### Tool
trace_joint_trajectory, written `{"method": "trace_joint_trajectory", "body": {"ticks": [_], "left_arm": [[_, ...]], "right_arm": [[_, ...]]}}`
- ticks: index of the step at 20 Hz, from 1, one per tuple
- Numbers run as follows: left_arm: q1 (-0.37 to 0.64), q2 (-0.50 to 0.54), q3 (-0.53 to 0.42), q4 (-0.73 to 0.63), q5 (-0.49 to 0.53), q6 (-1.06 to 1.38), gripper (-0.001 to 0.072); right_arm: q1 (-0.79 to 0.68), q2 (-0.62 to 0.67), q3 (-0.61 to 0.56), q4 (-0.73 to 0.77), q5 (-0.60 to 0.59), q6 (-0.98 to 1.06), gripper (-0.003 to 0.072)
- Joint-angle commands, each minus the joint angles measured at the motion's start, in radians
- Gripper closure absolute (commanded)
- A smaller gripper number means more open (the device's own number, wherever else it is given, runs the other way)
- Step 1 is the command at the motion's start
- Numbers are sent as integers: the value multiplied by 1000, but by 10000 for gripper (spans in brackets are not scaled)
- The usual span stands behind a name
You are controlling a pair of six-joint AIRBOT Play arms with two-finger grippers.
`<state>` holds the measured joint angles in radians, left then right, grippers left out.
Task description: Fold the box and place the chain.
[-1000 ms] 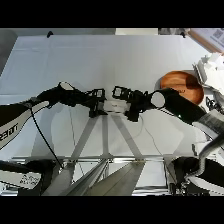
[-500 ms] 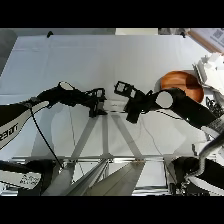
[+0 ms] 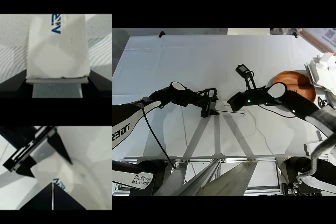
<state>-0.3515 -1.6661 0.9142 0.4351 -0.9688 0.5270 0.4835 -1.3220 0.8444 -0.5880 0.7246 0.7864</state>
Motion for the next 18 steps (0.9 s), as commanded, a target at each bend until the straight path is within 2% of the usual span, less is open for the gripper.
{"method": "trace_joint_trajectory", "body": {"ticks": [1,4,12,15,18], "left_arm": [[0,1,0,0,0,0,322],[0,1,0,0,0,0,322],[0,1,0,0,0,0,322],[1,1,0,0,0,0,322],[0,1,0,0,0,0,322]], "right_arm": [[-13,-94,0,71,103,3,674],[-13,-136,0,69,128,3,674],[-14,-126,2,69,128,3,674],[-14,-69,5,56,115,3,674],[-48,41,5,-31,100,34,674]]}}
